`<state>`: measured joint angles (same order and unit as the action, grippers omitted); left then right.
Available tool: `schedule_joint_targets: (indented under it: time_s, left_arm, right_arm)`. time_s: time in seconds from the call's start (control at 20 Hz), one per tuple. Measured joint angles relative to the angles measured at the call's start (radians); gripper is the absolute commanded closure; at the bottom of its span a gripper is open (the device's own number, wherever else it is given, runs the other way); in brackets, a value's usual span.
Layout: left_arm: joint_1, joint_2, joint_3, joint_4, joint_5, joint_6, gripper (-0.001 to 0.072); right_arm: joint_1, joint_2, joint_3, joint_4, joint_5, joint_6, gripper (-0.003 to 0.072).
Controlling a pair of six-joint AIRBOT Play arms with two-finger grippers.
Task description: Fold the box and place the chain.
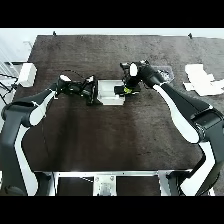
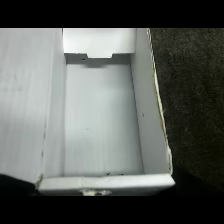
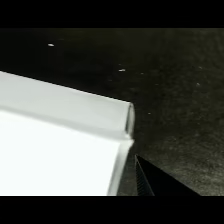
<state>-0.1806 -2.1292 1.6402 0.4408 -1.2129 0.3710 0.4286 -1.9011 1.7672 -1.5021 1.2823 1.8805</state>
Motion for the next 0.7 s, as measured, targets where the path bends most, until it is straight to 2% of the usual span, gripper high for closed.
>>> schedule_joint_targets:
  time_s: [0.25, 0.35, 0.7]
  left_arm:
    - [0.0, 0.0, 0.0, 0.0, 0.0, 0.0, 0.0182]
    - [0.0, 0.0, 0.0, 0.0, 0.0, 0.0, 0.0182]
    - [0.0, 0.0, 0.0, -0.001, 0.0, 0.0, 0.0182]
  right_arm:
    - [0.002, -0.036, 0.021, -0.021, 0.024, 0.071, 0.0338]
    - [0.003, -0.041, 0.024, -0.027, 0.026, 0.092, 0.0419]
    - [0.005, -0.05, 0.027, -0.048, 0.023, 0.172, 0.0499]
